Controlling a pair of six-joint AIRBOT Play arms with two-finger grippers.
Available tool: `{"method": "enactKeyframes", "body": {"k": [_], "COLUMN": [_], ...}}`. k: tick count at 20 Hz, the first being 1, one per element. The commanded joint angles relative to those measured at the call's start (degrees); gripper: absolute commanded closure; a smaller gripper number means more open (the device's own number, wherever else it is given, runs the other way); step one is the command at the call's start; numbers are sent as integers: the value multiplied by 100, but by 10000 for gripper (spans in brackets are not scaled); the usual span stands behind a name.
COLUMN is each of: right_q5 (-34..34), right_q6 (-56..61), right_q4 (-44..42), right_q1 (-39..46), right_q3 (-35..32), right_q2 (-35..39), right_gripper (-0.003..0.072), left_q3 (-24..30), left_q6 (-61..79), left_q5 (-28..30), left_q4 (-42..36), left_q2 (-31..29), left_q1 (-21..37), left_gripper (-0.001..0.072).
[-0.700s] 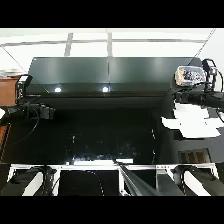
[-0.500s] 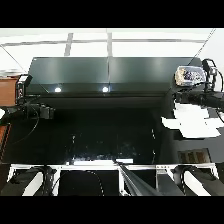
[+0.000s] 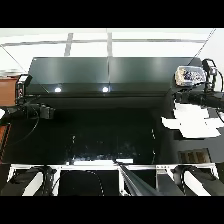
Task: Fold the box and place the chain.
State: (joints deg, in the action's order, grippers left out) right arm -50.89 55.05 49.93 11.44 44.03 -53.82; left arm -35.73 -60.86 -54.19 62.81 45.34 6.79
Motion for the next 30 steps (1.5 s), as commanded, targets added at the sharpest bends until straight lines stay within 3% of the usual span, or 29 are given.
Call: {"method": "enactKeyframes", "body": {"k": [1,5,6,7,8,9,10,14,16,21,26,30], "right_q5": [393,1010,1344,1759,2076,2264,2328,2076,1956,1836,-350,-2391], "right_q6": [4,2,4,81,131,131,142,1860,1904,2470,2234,809], "right_q4": [-420,-1182,-1134,-1047,-920,-732,-487,1121,1812,1895,1832,997], "right_q1": [-13,-13,-13,-13,-4,0,44,1189,2055,4168,5552,5831], "right_q3": [0,0,0,0,0,2,17,433,634,763,1882,3150], "right_q2": [4,4,-2,-4,-7,-7,-7,-74,-173,-673,-2387,-3801], "right_gripper": [669,668,613,278,-34,-34,-34,-34,-34,-34,-34,-34], "left_q3": [2,2,2,4,2,0,-13,-81,-81,-81,-81,-81], "left_q6": [-4,-7,-4,-9,-24,-24,-42,-50,-48,-44,-44,-46], "left_q5": [501,1209,1329,1707,2063,2334,2492,2144,2079,2085,2157,2157], "left_q4": [-74,-192,-245,-374,-625,-861,-957,-949,-951,-953,-953,-955], "left_q2": [9,11,13,57,118,192,291,640,765,1045,1182,1303], "left_q1": [-2,0,0,-22,-35,-68,-118,-179,-179,-181,-181,-181], "left_gripper": [680,680,680,676,548,121,-1,0,0,1,5,5]}}
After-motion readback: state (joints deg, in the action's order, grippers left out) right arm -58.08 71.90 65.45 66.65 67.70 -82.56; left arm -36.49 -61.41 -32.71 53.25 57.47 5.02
